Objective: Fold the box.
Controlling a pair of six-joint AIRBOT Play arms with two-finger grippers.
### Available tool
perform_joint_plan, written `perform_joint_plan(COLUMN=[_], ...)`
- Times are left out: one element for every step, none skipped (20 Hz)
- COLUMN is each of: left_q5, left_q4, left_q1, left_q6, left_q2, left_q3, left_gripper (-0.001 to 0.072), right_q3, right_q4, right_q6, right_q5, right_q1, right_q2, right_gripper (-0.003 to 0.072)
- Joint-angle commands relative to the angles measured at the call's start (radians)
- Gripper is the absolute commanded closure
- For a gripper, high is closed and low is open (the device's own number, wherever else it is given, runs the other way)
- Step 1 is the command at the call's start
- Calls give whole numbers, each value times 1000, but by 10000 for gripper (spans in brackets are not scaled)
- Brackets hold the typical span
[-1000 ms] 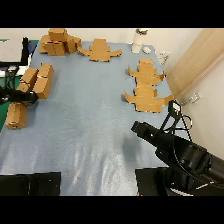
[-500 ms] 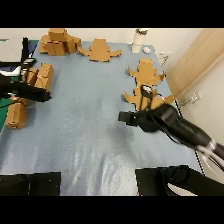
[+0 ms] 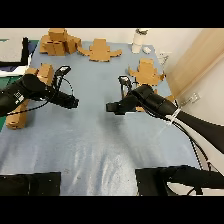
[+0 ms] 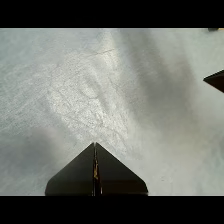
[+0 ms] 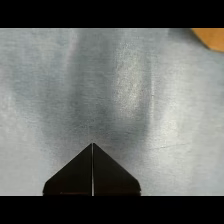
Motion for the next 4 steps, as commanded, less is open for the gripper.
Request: perform_joint_plan(left_q5=[22,22,22,21], left_q4=[-6,-6,-6,-6], left_q1=[-18,-18,-18,-18], left_q6=[-11,-11,-11,-11], left_q2=[-4,-4,-4,-4], left_q3=[1,1,1,1], left_gripper=[700,700,700,700], right_q3=[14,14,15,15], right_q4=[18,12,13,13], right_q6=[-25,-25,-25,-25], right_q5=[-21,-21,-21,-21], right_q1=[-3,-3,-3,-3], right_q2=[-18,-18,-18,-18], right_gripper=[680,680,680,680])
